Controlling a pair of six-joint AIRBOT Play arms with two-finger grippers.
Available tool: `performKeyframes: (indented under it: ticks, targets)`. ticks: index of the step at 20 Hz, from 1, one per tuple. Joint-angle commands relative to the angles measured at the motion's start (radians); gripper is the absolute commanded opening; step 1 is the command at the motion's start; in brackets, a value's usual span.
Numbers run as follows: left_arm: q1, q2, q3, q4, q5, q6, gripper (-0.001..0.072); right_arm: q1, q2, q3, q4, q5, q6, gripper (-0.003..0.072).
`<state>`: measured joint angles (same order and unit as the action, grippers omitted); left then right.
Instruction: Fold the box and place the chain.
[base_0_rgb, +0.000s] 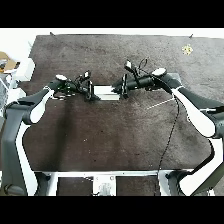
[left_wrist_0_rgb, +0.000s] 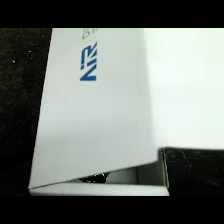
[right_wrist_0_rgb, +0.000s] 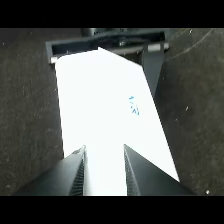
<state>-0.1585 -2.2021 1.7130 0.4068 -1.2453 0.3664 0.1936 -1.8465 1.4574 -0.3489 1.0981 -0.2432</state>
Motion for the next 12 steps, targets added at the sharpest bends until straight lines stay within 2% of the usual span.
performKeyframes:
  ticks: [1,3,6,10,11,12]
  targets:
    - [0.000,0.000,0.000,0.000,0.000,0.000,0.0360,0.006,0.003,-0.013,0.024,-0.011,-0.053,0.0282]
    - [0.000,0.000,0.000,0.000,0.000,0.000,0.0360,0.025,0.003,-0.013,0.019,-0.013,-0.085,0.0283]
    - [0.000,0.000,0.000,0.000,0.000,0.000,0.0360,0.067,-0.005,-0.010,0.015,-0.079,-0.124,0.0283]
    - [0.000,0.000,0.000,0.000,0.000,0.000,0.0360,0.078,-0.050,0.036,-0.006,-0.094,-0.093,0.0286]
    - [0.000,0.000,0.000,0.000,0.000,0.000,0.0360,0.077,-0.058,0.047,-0.006,-0.098,-0.093,0.0299]
    - [0.000,0.000,0.000,0.000,0.000,0.000,0.0360,0.077,-0.059,0.050,-0.007,-0.109,-0.094,0.0363]
